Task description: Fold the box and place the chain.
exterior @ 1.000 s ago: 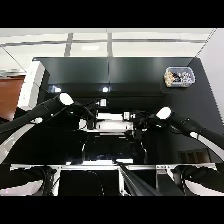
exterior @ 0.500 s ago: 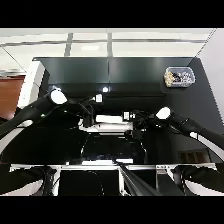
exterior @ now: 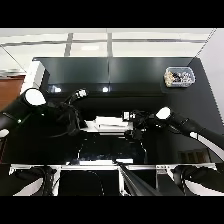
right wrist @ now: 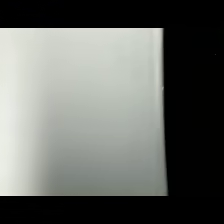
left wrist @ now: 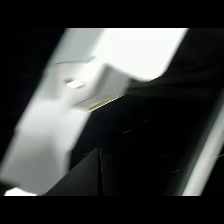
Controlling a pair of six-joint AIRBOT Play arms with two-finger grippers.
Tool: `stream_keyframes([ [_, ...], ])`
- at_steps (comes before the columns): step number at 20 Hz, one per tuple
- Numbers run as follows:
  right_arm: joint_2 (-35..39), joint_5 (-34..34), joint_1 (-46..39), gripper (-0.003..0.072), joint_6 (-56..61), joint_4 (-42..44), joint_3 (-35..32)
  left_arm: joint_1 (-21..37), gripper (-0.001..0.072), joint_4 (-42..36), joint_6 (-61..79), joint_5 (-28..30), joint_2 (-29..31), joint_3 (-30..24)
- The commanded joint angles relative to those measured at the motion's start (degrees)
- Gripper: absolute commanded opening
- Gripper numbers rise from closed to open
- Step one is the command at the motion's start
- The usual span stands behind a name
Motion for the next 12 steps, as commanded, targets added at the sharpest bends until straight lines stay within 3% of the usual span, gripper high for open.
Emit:
stream_keyframes([
  [1,0.0,0.1,0.0,0.0126,0.0,0.0,0.0,-2.3,0.0026,-14.9,-0.9,1.6,-2.0,-6.1],
  [3,0.0,0.1,0.0,0.0127,0.0,0.0,0.0,-4.2,0.0025,-17.0,1.3,9.9,-4.0,-7.6],
  [6,0.0,0.1,0.0,0.0127,0.0,0.0,0.0,-3.8,0.0025,-28.1,11.6,20.5,-4.6,-7.2],
  [8,0.0,0.1,0.0,0.0126,0.0,0.0,0.0,-3.2,0.0025,-30.8,12.6,23.8,-5.3,-5.0],
  [12,0.0,0.1,0.0,0.0127,0.0,0.0,0.0,-3.2,0.0025,-25.9,11.1,26.3,-9.7,0.9],
])
